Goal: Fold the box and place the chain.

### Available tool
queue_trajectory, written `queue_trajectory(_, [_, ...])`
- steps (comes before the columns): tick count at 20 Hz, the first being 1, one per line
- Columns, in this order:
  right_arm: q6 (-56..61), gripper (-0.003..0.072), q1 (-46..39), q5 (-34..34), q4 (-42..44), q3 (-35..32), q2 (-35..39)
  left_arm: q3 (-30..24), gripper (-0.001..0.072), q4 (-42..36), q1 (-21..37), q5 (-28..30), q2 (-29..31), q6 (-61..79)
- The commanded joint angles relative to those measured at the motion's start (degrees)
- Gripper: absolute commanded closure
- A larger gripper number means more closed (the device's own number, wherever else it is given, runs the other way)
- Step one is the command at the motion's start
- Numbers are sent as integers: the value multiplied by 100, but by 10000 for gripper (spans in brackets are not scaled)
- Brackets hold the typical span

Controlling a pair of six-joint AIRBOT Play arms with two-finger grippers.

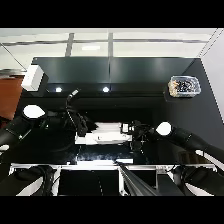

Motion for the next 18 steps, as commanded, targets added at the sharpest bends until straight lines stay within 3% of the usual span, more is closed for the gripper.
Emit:
queue_trajectory(1, [2, 272, 2, 0, 0, -2, -2, -129, 685, -570, 0, 979, -35, 107])
queue_trajectory(4, [2, 273, 2, 0, 0, -2, -2, -129, 685, -544, -26, 1469, -131, 120])
queue_trajectory(12, [4, 272, 2, -2, 2, -2, -2, -125, 685, 240, -927, 1611, -876, 125])
queue_trajectory(18, [28, 273, 2, 0, 0, -2, -2, -2, 684, 553, -750, 1587, -774, 118])
